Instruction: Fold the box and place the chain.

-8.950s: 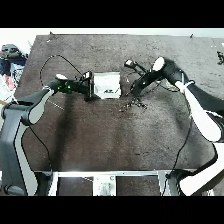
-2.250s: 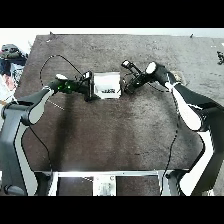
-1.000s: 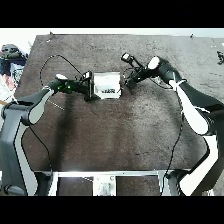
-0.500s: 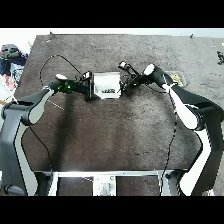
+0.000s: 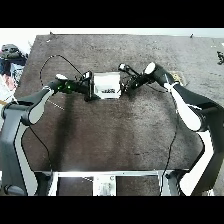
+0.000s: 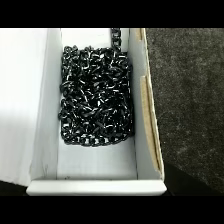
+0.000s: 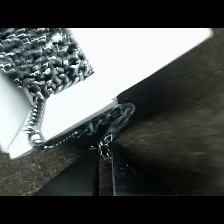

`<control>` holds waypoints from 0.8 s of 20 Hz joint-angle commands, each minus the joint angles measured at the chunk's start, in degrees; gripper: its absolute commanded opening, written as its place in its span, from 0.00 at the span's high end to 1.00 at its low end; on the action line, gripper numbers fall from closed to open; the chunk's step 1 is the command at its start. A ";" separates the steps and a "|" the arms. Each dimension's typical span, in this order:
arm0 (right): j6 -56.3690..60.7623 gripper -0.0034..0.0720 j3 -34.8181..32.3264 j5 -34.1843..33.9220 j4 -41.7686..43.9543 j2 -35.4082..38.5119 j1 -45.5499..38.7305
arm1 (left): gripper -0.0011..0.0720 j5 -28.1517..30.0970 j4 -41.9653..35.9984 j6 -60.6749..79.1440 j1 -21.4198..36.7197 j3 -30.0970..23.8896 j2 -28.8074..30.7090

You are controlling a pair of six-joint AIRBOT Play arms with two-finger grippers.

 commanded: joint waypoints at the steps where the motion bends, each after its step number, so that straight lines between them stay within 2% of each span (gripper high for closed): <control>1: -0.22 0.94 0.07 4.07 -0.70 5.62 0.02 | 0.66 0.00 0.02 0.00 0.00 0.04 0.00; 3: 0.17 0.94 0.07 4.04 0.46 9.62 0.02 | 0.66 0.00 0.02 0.00 0.00 0.04 0.00; 5: -0.09 0.94 0.07 3.32 6.14 13.00 0.11 | 0.66 0.00 0.02 0.00 0.00 0.04 0.00; 8: -0.07 0.94 0.20 -1.44 12.11 16.00 2.23 | 0.66 0.02 0.02 0.00 0.00 0.04 0.00; 12: -0.07 0.94 2.78 -4.87 12.13 16.06 7.58 | 0.66 0.02 0.02 0.00 0.00 0.04 0.00; 15: 0.79 0.94 2.82 -8.26 8.22 15.21 9.53 | 0.66 0.00 0.02 0.00 0.00 0.04 0.00; 16: 3.23 0.86 2.82 -9.09 6.19 14.62 9.46 | 0.66 0.00 0.02 0.00 0.00 0.04 0.00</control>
